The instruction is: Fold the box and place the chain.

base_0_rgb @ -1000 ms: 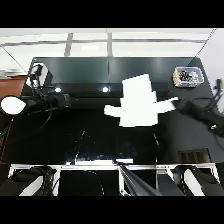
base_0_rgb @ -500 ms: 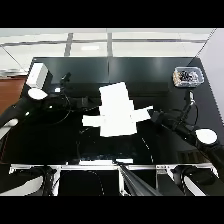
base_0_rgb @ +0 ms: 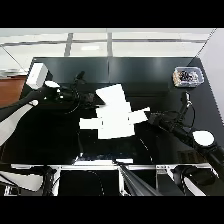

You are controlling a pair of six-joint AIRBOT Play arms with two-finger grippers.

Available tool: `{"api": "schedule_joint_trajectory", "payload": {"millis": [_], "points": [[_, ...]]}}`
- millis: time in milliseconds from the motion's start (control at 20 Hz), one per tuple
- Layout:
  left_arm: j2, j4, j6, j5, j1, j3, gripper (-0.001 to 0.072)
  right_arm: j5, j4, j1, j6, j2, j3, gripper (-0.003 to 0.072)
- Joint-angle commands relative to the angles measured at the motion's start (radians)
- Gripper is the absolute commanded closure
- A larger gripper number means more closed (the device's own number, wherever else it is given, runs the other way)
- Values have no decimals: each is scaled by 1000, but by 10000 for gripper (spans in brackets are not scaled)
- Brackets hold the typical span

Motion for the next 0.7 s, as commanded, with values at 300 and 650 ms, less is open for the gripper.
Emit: {"api": "schedule_joint_trajectory", "payload": {"millis": [300,650], "points": [[-177,136,228,-394,-40,206,173,-2,0,3,2,0,0,672],[-177,204,201,-362,-53,270,383,-2,-3,3,2,0,0,671]]}}
